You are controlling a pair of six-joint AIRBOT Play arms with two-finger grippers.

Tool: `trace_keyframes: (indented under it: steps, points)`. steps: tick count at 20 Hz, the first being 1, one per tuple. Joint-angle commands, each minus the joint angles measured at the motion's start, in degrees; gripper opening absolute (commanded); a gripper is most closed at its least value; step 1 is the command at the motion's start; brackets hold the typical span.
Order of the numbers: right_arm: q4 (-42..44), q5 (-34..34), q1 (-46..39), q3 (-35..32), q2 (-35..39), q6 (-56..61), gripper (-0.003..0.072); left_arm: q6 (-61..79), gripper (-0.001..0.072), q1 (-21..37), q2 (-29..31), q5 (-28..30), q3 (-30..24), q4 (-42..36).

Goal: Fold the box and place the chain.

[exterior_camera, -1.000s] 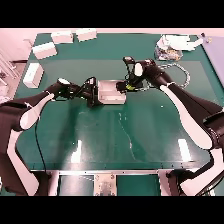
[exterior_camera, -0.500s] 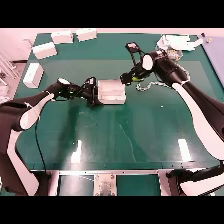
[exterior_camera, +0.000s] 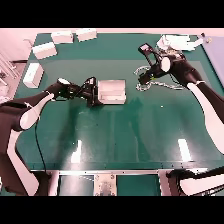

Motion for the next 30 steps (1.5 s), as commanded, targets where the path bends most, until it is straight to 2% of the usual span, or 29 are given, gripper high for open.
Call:
trace_keyframes:
  steps: [1, 3, 5, 8, 13, 15, 21, 23, 25, 30]
  points:
    - [13.81, -8.26, -5.97, -5.73, -0.02, -26.4, 0.0428, 0.0, 0.0249, 0.02, 0.04, 0.02, 0.0, 0.0]
    - [27.69, -8.07, -9.6, -7.37, -0.7, -43.52, 0.0429, 0.0, 0.025, 0.02, 0.04, 0.02, 0.0, 0.0]
    - [40.26, -5.11, -13.07, -7.54, -2.25, -56.57, 0.0429, 0.0, 0.0249, 0.02, 0.04, 0.02, 0.0, 0.0]
    - [48.72, 0.39, -16.31, -7.52, -5.44, -65.57, 0.0429, 0.0, 0.0249, 0.02, 0.04, 0.02, 0.0, 0.0]
    - [48.63, 2.58, -16.68, -7.39, -10.03, -69.16, 0.0465, 0.0, 0.0249, 0.02, 0.04, 0.02, 0.0, 0.0]
    - [48.61, 2.54, -16.68, -6.8, -10.97, -69.29, 0.0532, 0.0, 0.0249, 0.0, 0.04, 0.02, 0.0, 0.0]
    - [48.52, 2.58, -16.63, -3.19, -13.92, -70.14, 0.0531, 0.0, 0.0249, 0.02, 0.04, 0.02, 0.0, 0.0]
    - [48.11, 2.62, -16.63, -1.77, -15.17, -70.16, 0.051, 0.0, 0.025, 0.0, 0.04, 0.02, 0.0, 0.0]
    - [48.13, 4.37, -16.55, -0.68, -16.39, -70.16, 0.0446, 0.0, 0.0249, 0.02, 0.04, 0.02, 0.0, 0.0]
    - [44.74, 6.27, -15.41, 1.09, -18.88, -69.92, 0.0355, 0.0, 0.0249, 0.02, 0.04, 0.02, 0.0, 0.0]
